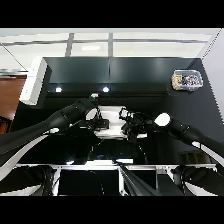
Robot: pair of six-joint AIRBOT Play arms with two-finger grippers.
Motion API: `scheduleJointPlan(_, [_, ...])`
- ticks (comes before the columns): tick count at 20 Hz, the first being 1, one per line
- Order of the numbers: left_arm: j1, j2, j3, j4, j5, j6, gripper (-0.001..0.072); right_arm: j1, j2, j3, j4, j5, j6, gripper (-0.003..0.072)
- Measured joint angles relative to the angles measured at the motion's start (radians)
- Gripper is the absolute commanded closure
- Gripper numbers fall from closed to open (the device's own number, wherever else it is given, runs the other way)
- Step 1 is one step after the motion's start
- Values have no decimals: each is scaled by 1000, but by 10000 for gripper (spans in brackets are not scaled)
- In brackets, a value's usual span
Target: Fold the box and place the chain.
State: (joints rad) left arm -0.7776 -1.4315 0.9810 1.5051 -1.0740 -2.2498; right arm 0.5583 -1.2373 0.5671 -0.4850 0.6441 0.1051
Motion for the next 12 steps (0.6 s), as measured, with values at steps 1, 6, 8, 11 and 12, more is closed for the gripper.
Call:
scheduleJointPlan(1, [0,0,0,0,0,0,679,0,0,0,0,-1,2,388])
scheduleJointPlan(6, [0,0,0,0,0,0,679,-5,6,0,-8,0,44,667])
scheduleJointPlan(8, [0,0,0,0,0,0,679,-33,31,6,-45,22,152,668])
scheduleJointPlan(11, [0,0,0,0,0,0,679,-143,115,15,-224,79,482,667])
scheduleJointPlan(12, [0,0,0,0,0,1,679,-195,151,16,-291,113,594,667])
